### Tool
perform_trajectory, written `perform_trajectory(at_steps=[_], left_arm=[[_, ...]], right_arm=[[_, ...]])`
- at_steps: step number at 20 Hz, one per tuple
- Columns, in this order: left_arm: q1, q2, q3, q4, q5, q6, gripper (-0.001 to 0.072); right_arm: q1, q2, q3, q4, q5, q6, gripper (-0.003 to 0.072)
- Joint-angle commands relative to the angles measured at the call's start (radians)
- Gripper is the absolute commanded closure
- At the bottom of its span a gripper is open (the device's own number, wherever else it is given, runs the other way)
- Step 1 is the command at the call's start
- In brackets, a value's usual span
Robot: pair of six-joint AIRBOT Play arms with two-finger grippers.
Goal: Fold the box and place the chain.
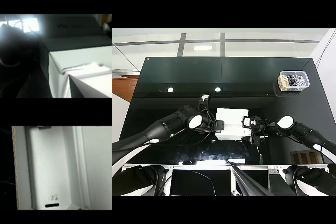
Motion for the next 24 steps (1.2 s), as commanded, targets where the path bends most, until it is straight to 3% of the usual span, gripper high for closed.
perform_trajectory(at_steps=[1, 5, 9, 24], left_arm=[[-0.025, -0.072, 0.08, 0.03, -0.078, -0.023, 0.0172], [-0.042, -0.129, 0.139, 0.031, -0.166, -0.045, 0.0193], [-0.042, -0.134, 0.139, 0.037, -0.157, -0.069, 0.0438], [-0.068, -0.175, 0.173, 0.043, -0.136, -0.105, 0.0453]], right_arm=[[0.0, 0.0, 0.0, 0.0, 0.0, 0.0, 0.0143], [0.0, 0.0, 0.0, 0.0, 0.0, 0.0, 0.0143], [0.0, 0.0, 0.0, 0.0, 0.0, 0.0, 0.0144], [0.0, 0.0, 0.0, 0.0, 0.0, 0.0, 0.0144]])
